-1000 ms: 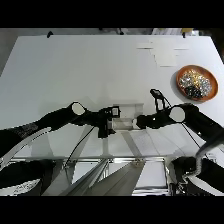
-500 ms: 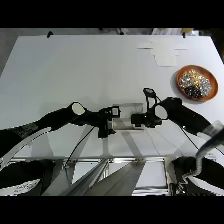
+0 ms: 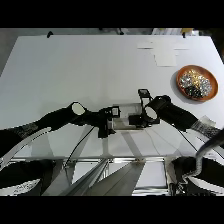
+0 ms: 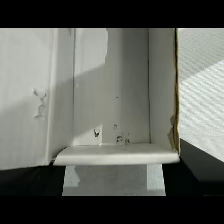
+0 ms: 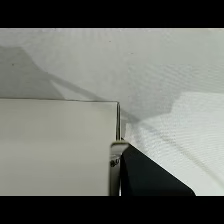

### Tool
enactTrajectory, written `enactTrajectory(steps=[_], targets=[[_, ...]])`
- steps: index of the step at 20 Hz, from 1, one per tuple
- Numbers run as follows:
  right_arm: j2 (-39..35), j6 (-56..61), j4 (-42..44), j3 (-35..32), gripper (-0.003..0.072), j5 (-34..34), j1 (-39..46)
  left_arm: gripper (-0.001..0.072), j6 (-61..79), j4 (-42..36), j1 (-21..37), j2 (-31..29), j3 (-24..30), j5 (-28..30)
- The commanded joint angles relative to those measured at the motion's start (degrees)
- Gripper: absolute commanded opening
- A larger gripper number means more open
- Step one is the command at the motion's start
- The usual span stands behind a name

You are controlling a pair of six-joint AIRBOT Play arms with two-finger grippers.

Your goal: Fold the box and place the chain.

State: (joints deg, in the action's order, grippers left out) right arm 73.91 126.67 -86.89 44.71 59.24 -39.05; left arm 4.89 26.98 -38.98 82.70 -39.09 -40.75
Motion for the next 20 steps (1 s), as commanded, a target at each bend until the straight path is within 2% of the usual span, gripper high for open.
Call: enactTrajectory(steps=[1, 3, 6, 7, 8, 15, 17, 18, 20], targets=[[0.4, 0.9, -1.2, 0.3, 0.0118, 1.3, -0.3, 0.0254, 0.0, 0.0, 0.0, 0.0, 0.0, 0.0], [0.4, 0.8, -1.4, 0.3, 0.0033, 1.7, -0.3, 0.0254, 0.0, 0.0, 0.0, 0.0, 0.0, 0.0], [0.4, 0.8, -1.4, 0.3, 0.0017, 1.8, -0.3, 0.0254, 0.0, 0.0, 0.0, 0.0, 0.0, 0.0], [0.4, 0.9, -1.4, 0.3, 0.0061, 1.7, -0.3, 0.0254, 0.0, 0.0, 0.0, 0.0, 0.0, 0.0], [0.4, 0.9, -1.4, 0.3, 0.0141, 1.4, -0.3, 0.0254, 0.0, 0.0, 0.0, 0.0, 0.0, 0.0], [2.5, 1.0, -1.3, 0.3, 0.0137, 1.7, -0.3, 0.0254, 0.0, 0.0, 0.0, 0.0, 0.0, 0.0], [2.5, 1.0, -1.3, 0.3, 0.0084, 1.9, -0.3, 0.0254, 0.0, 0.0, 0.0, 0.0, 0.0, 0.0], [2.5, 1.0, -1.3, 0.3, 0.0032, 1.9, -0.3, 0.0254, 0.0, 0.0, 0.0, 0.0, 0.0, 0.0], [2.5, 1.0, -1.3, 0.3, 0.0017, 1.9, -0.3, 0.0254, 0.0, 0.0, 0.0, 0.0, 0.0, 0.0]])
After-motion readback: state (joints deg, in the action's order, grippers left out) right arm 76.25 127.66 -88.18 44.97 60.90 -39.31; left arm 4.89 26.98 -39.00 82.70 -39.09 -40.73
